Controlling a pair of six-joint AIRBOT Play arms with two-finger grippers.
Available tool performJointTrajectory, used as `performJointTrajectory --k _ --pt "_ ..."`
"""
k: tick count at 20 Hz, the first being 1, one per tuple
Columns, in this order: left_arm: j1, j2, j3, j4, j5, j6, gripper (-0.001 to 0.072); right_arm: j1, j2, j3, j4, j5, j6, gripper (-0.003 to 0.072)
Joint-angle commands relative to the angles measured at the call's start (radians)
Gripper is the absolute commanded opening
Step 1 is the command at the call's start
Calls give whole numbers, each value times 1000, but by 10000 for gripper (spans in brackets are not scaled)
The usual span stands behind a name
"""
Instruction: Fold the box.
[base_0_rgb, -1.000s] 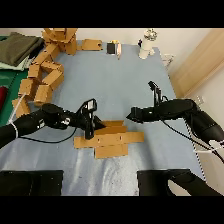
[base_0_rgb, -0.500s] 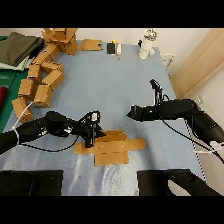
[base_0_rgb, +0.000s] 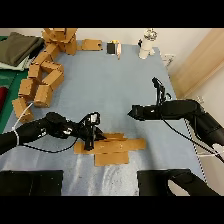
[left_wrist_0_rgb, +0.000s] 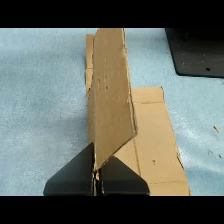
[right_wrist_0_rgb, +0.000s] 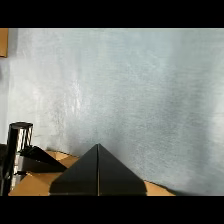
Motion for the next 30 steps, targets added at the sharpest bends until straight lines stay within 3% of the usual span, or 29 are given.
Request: performJointTrajectory --k 1,7,12,13,16,21,22,23,24,30 --pt "1 1 3 11 -5 -8 14 0 2 0 -61 -31 21 3" --pt "1 1 3 11 -6 -8 14 0 2 0 -116 -133 59 2" --pt "0 1 3 11 -6 -8 14 50 12 0 -317 -537 259 2" --pt "0 1 3 11 -6 -8 14 109 30 -2 -336 -560 258 2" --pt "0 1 3 11 -6 -8 14 382 117 -50 -443 -424 257 1" --pt "0 1 3 11 -6 -8 14 914 346 -321 -685 -44 255 4" --pt "0 1 3 11 -6 -8 14 983 371 -366 -715 -9 242 48" --pt "0 1 3 11 -6 -8 14 1041 381 -401 -752 12 220 309" --pt "0 1 3 11 -5 -8 14 1080 377 -421 -782 21 217 454" --pt "0 1 3 11 -6 -8 14 1128 276 -429 -935 61 99 454"
